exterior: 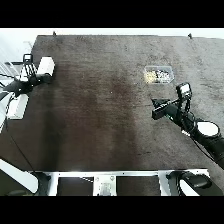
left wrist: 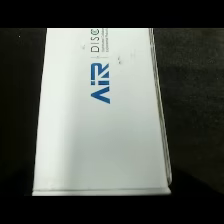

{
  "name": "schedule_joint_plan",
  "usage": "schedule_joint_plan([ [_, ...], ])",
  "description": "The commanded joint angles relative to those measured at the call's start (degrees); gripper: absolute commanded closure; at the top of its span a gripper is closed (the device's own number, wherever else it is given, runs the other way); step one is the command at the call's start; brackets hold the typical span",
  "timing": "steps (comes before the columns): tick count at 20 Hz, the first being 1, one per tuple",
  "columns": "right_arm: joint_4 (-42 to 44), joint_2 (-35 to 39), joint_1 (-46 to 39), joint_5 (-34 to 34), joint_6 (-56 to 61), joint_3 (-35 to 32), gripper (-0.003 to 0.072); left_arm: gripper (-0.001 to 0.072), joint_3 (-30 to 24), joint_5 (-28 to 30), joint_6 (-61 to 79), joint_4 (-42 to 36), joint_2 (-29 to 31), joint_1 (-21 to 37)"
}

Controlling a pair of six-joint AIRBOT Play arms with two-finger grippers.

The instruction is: Fold the box and place the chain.

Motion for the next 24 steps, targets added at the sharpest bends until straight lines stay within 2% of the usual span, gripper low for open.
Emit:
schedule_joint_plan([
  [1, 0.0, 0.0, 0.0, 0.0, 0.0, 0.0, 0.0674, 0.0691, -0.8, 2.1, -0.3, 0.5, -0.3, 0.1],
  [3, 0.0, 0.0, 0.0, 0.0, 0.0, 0.0, 0.0674, 0.0688, -0.8, 2.1, -0.3, 1.2, -0.3, 0.1],
  [4, 0.0, 0.0, 0.0, 0.0, 0.0, 0.0, 0.0674, 0.052, -0.8, 2.4, -0.3, 1.2, -0.3, 0.1],
  [6, 0.0, 0.0, 0.0, 0.0, 0.0, 0.0, 0.0674, 0.0506, -0.8, 2.2, -0.7, 1.3, -0.3, 0.1],
  [9, 0.0, 0.0, 0.0, 0.0, 0.0, 0.0, 0.0674, 0.0311, -0.7, 0.5, -0.8, 1.3, -0.3, 0.1],
  [10, 0.0, 0.0, 0.0, 0.0, 0.0, 0.0, 0.0674, 0.0273, -0.7, 0.1, -0.7, 1.3, -0.3, 0.1],
  [12, 0.0, 0.0, 0.0, 0.0, 0.0, 0.0, 0.0673, 0.0132, -0.7, -1.0, -1.9, 1.1, -0.3, 0.1],
  [13, 0.0, 0.0, 0.0, 0.0, 0.0, 0.0, 0.0613, 0.0027, -0.7, -1.8, -2.9, 1.1, -0.3, 0.1],
  [14, 0.0, 0.0, 0.0, 0.0, 0.0, 0.0, 0.0492, -0.0005, -0.7, -2.4, -4.0, 1.2, -0.3, 0.1],
  [15, 0.0, 0.0, 0.0, 0.0, 0.0, 0.0, 0.0439, -0.0005, -0.7, -3.1, -4.0, 1.2, -0.2, 0.1],
  [16, 0.0, 0.0, 0.0, 0.0, 0.0, 0.0, 0.0419, -0.0006, -0.7, -3.5, -3.9, 1.3, -0.1, 0.1],
  [21, 0.0, 0.0, 0.0, 0.0, 0.0, 0.0, 0.0408, -0.0007, -0.7, -4.7, -3.9, 5.9, 3.0, 0.2],
  [24, 0.0, 0.0, 0.0, 0.0, 0.0, 0.0, 0.0249, -0.0008, -0.7, -5.2, -7.1, 9.9, 5.7, 1.3],
])
